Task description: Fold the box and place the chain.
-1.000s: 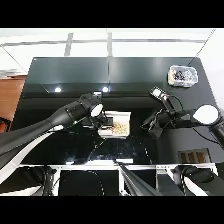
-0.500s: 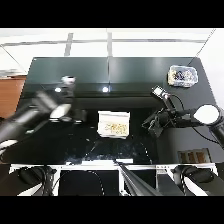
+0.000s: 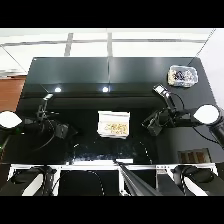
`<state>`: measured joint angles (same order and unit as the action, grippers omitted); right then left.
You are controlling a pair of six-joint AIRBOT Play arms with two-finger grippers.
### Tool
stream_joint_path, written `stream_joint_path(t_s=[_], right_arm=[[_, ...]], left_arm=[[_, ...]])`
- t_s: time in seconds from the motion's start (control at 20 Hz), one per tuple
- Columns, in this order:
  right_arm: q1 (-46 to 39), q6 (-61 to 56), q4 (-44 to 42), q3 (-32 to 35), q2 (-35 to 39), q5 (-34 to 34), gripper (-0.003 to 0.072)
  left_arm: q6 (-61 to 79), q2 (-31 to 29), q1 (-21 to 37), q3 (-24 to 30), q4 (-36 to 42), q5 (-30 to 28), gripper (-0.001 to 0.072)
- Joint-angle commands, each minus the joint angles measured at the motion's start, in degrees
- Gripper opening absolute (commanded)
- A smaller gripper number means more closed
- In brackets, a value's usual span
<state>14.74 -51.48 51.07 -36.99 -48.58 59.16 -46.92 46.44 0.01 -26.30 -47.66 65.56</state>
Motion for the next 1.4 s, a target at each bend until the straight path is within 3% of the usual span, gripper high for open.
stream_joint_path(t_s=[0.0, 0.15, 0.3, 0.4, 0.65, 0.9, 1.35], right_arm=[[0.0, -4.1, 0.0, 0.0, 0.0, -0.2, 0.0276], [0.0, -4.3, 0.0, 0.0, 0.0, -0.2, 0.0276], [0.0, -4.3, 0.0, 0.0, 0.0, -0.3, 0.0276], [0.0, -4.3, 0.0, 0.0, 0.0, -0.3, 0.0276], [0.0, -4.3, -0.2, 0.0, 0.0, -0.1, 0.0276], [0.0, -4.3, -0.2, 0.0, 0.0, 0.0, 0.0276], [0.0, -4.3, -0.2, 0.0, 0.0, -0.5, 0.0276]], left_arm=[[48.2, 2.2, -0.7, 5.8, 21.1, -10.0, 0.0711], [61.8, 5.6, -8.7, 4.6, 19.5, -17.3, 0.0710], [63.9, 11.7, -16.1, -0.2, 11.0, -18.1, 0.0709], [63.9, 17.0, -18.9, -3.8, 10.9, -18.6, 0.0709], [63.9, 25.8, -19.1, -9.2, 11.9, -17.6, 0.0708], [63.9, 27.6, -19.0, -9.8, 11.6, -14.3, 0.0707], [63.9, 28.2, -20.8, -9.8, 11.8, -14.0, 0.0707]])
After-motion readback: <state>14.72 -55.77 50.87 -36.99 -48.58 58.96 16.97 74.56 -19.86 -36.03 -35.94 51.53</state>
